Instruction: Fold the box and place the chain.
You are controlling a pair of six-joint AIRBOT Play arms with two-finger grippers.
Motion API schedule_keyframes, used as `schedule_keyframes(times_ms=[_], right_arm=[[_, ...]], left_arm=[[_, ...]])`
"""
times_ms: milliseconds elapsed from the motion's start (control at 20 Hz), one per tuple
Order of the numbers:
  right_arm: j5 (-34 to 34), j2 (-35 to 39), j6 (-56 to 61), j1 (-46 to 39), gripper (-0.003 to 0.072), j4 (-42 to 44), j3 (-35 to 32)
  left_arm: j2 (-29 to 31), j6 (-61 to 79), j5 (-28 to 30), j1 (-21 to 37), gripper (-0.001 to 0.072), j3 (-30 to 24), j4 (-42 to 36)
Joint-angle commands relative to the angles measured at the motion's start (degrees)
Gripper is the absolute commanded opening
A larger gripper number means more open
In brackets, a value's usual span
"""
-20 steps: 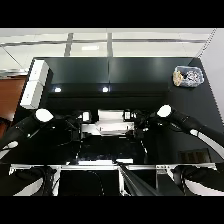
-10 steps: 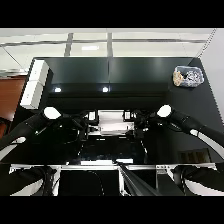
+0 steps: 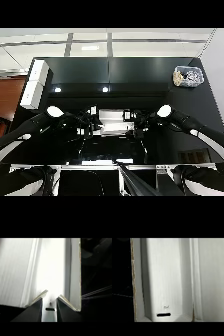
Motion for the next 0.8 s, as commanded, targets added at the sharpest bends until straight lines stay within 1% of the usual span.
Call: schedule_keyframes(times_ms=[0,200,250,300,350,400,450,500,600,650,700,750], right_arm=[[0.0,0.0,0.0,0.0,0.0191,0.0,0.0],[0.0,0.0,0.0,0.0,0.0191,0.0,0.0],[0.0,0.0,0.0,0.0,0.0191,0.0,0.0],[0.0,0.0,0.0,0.0,0.0191,0.0,0.0],[0.0,0.0,0.0,0.0,0.0191,0.0,0.0],[0.0,0.0,0.0,0.0,0.0191,0.0,0.0],[0.0,0.0,0.0,0.0,0.0191,0.0,0.0],[0.0,0.0,0.0,0.0,0.019,0.0,0.0],[0.0,0.0,0.0,0.0,0.0191,0.0,0.0],[0.0,0.0,0.0,0.0,0.0191,0.0,0.0],[0.0,0.0,0.0,0.0,0.0191,0.0,0.0],[0.0,0.0,0.0,0.0,0.0191,0.0,0.0]], left_arm=[[-1.2,0.4,1.2,-1.7,0.0217,0.9,-1.9],[-1.3,-0.3,2.0,-2.4,0.0216,0.9,-1.1],[-1.3,-0.3,2.0,-2.4,0.0176,0.9,-1.1],[-1.3,-0.3,1.8,-2.4,0.0072,0.9,-0.9],[-1.3,-0.3,1.7,-2.5,0.0062,0.9,-0.9],[-1.3,-0.3,1.8,-2.6,0.0085,0.9,-0.5],[-1.3,-0.3,2.0,-2.9,0.0323,0.9,-0.4],[-1.3,-0.3,2.1,-2.9,0.0466,0.9,-0.5],[-1.3,-0.3,2.0,-2.9,0.0155,0.9,-0.4],[-1.3,-0.3,2.0,-2.9,0.0179,0.9,-0.4],[-1.2,-0.3,1.7,-2.7,0.0149,0.9,-0.3],[-0.7,-1.4,1.1,-2.4,0.0073,0.9,0.3]])
